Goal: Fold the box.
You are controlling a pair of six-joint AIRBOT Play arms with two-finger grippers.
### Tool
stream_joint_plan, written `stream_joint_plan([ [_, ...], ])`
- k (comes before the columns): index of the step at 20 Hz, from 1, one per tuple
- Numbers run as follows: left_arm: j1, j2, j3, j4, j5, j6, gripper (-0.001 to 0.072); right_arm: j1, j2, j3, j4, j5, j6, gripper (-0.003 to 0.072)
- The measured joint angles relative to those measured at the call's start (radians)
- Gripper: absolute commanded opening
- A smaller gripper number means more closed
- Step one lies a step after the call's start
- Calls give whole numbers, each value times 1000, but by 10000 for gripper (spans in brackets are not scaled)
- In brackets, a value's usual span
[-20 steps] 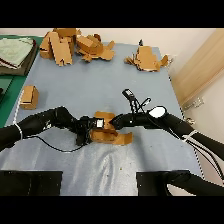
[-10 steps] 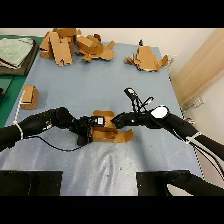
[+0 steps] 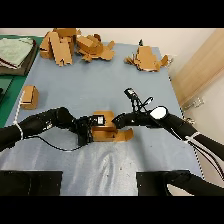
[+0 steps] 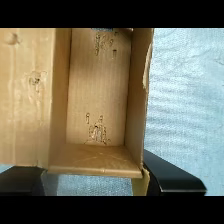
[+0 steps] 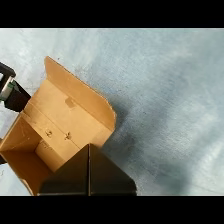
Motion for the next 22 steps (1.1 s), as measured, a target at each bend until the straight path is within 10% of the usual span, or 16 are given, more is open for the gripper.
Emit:
stream_joint_plan([
  [16, 0, 0, 0, 1, -2, -3, 355, -26, 46, 24, -133, -15, 51, 10],
  [18, 0, 0, 0, 1, -3, -3, 355, -80, 121, 24, -237, 30, 113, 217],
  [20, 0, 0, 0, 1, -3, -3, 356, -114, 177, 12, -334, 110, 146, 262],
  [22, 0, 0, 0, 1, -3, -3, 356, -108, 222, -2, -367, 189, 89, 502],
])
